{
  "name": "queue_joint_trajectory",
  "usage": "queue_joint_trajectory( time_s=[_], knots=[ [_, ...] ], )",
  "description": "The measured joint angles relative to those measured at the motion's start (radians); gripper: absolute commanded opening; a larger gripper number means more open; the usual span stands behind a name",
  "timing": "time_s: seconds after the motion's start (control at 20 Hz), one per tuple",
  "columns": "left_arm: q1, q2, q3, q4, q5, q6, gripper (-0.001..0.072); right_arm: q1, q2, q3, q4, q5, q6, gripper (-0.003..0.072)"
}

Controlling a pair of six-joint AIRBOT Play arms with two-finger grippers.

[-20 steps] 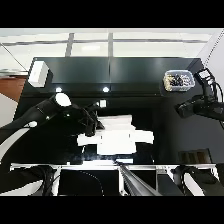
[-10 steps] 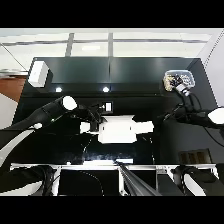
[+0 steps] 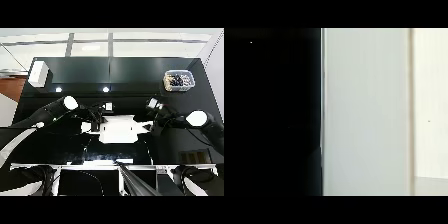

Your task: Fold the box and place the chain.

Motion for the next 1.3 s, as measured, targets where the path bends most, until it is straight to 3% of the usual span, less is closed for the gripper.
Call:
queue_joint_trajectory(
  time_s=[0.65,1.3],
  knots=[
    [0.0,-0.001,0.0,0.005,-0.003,0.0,0.0032,0.154,-0.106,-0.046,0.006,0.072,-0.177,0.0718],
    [0.0,-0.001,0.0,0.005,-0.004,0.0,0.0032,0.243,-0.075,-0.064,0.113,-0.103,-0.17,0.0717]
  ],
)
